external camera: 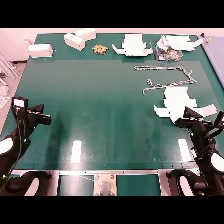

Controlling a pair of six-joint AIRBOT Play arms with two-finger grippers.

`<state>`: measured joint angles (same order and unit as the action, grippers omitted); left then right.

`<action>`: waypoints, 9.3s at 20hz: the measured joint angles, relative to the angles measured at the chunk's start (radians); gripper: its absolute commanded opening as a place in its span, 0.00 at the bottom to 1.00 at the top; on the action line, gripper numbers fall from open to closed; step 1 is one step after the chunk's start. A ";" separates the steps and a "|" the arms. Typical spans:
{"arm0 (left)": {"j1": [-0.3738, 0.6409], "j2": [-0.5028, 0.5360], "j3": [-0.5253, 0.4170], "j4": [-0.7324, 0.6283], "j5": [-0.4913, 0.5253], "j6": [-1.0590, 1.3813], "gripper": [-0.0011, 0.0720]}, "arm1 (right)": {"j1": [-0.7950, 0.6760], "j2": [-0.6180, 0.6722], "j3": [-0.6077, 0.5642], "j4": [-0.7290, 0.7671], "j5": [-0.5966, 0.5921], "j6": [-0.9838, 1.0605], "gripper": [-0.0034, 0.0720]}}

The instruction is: Fold the box and place the chain.

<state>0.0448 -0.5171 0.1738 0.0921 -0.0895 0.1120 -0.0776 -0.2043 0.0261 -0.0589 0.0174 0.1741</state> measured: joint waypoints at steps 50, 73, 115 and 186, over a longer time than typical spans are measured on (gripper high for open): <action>0.000 0.000 0.000 0.000 0.000 0.000 0.04 | -0.859 -1.790 1.927 -1.128 1.731 0.631 0.62; 0.000 0.000 0.000 0.000 0.000 0.000 0.04 | -0.780 -1.945 1.939 -1.033 1.815 0.663 0.50; 0.000 0.000 0.000 0.000 0.000 0.000 0.04 | 0.034 -1.596 1.247 -0.380 1.219 0.550 0.05; -0.113 -1.506 1.466 0.340 -0.998 -0.552 0.68 | 0.073 -1.675 1.268 -0.372 1.128 0.494 0.05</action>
<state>-0.0685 -2.0232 1.6398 0.4324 -1.0870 -0.4404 -0.0044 -1.8793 1.2942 -0.4305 1.1450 0.6682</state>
